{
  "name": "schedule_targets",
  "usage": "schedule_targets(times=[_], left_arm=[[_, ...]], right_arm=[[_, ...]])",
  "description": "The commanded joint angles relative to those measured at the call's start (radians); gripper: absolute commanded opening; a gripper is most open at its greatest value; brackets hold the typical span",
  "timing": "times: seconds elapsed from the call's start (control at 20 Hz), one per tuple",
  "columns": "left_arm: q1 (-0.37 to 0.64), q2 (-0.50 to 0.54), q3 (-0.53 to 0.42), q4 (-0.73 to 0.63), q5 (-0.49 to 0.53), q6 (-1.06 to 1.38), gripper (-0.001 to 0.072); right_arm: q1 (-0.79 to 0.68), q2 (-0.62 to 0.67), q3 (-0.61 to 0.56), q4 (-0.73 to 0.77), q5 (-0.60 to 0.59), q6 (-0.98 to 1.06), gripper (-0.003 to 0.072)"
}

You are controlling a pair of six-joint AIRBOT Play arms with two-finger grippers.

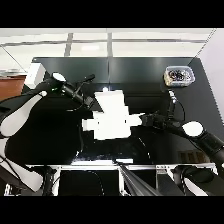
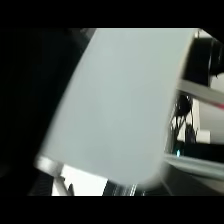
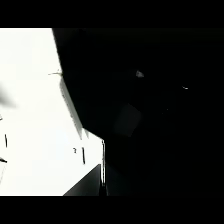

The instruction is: Fold the box and place the chain.

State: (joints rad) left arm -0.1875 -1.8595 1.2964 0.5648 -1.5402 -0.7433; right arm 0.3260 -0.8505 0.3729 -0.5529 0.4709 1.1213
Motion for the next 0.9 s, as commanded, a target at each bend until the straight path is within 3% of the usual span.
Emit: schedule_targets(times=[0.0, 0.05, 0.4, 0.45, 0.5, 0.55, 0.65, 0.7, 0.85], left_arm=[[-0.02, -0.086, 0.108, 0.032, -0.153, 0.037, 0.0496], [-0.025, -0.097, 0.125, 0.038, -0.155, 0.037, 0.0464], [-0.071, -0.1, 0.132, 0.06, -0.148, 0.025, 0.044], [-0.08, -0.1, 0.134, 0.1, -0.147, 0.025, 0.0285], [-0.084, -0.1, 0.138, 0.132, -0.147, 0.025, 0.0073], [-0.085, -0.1, 0.142, 0.135, -0.148, 0.025, 0.0026], [-0.081, -0.097, 0.164, 0.134, -0.147, 0.024, 0.0025], [-0.081, -0.092, 0.176, 0.134, -0.143, 0.014, 0.0024], [-0.08, -0.036, 0.182, 0.14, -0.13, -0.002, 0.0023]], right_arm=[[0.001, 0.0, 0.0, -0.001, 0.0, 0.001, 0.0015], [0.001, 0.0, 0.0, 0.0, 0.0, 0.0, 0.0015], [0.001, 0.0, 0.0, -0.001, 0.0, 0.001, 0.0015], [0.001, 0.0, 0.0, 0.0, 0.0, 0.0, 0.0016], [0.001, 0.0, 0.0, -0.001, 0.0, 0.0, 0.0017], [0.001, 0.0, 0.0, -0.001, -0.001, 0.0, 0.0037], [0.0, 0.0, 0.0, -0.001, -0.005, 0.0, 0.0426], [0.0, 0.0, 0.003, -0.003, -0.005, -0.005, 0.0531], [-0.002, 0.0, 0.082, -0.161, 0.072, -0.021, 0.0556]])
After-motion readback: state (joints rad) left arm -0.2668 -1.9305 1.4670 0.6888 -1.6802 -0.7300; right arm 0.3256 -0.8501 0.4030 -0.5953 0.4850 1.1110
